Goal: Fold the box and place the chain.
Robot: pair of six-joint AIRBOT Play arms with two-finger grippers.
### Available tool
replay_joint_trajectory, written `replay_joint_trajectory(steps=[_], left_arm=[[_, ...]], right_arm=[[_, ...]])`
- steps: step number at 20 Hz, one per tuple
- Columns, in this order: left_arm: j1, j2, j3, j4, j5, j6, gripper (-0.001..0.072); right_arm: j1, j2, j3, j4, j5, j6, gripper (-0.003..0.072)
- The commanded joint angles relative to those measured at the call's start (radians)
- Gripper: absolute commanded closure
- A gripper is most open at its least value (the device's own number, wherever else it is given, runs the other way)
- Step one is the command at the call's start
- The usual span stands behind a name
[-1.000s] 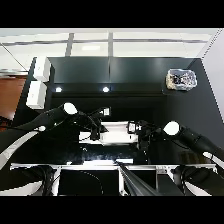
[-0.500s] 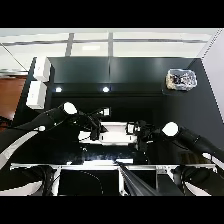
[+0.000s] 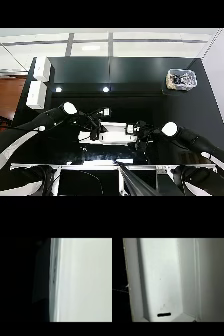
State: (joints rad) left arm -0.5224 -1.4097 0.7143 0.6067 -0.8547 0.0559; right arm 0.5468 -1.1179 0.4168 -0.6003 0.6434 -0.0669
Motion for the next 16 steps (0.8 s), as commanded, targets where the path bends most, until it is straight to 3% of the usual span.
replay_joint_trajectory(steps=[1,6,8,14,16], left_arm=[[0.0,0.0,0.0,-0.001,0.002,-0.001,0.0685],[0.0,0.006,0.0,0.0,-0.002,-0.008,0.0683],[0.0,0.024,0.0,0.0,-0.005,-0.011,0.0618],[0.018,0.123,0.006,0.061,-0.103,-0.153,0.0104],[0.042,0.163,0.006,0.132,-0.166,-0.281,0.0067]], right_arm=[[0.001,-0.003,0.0,-0.002,0.0,0.003,0.0223],[0.001,-0.003,0.0,-0.002,-0.001,0.003,0.0224],[0.001,-0.003,0.0,-0.002,-0.001,0.003,0.0224],[0.001,-0.002,0.0,-0.002,-0.001,0.003,0.0224],[0.001,-0.003,0.0,-0.002,-0.001,0.003,0.0224]])
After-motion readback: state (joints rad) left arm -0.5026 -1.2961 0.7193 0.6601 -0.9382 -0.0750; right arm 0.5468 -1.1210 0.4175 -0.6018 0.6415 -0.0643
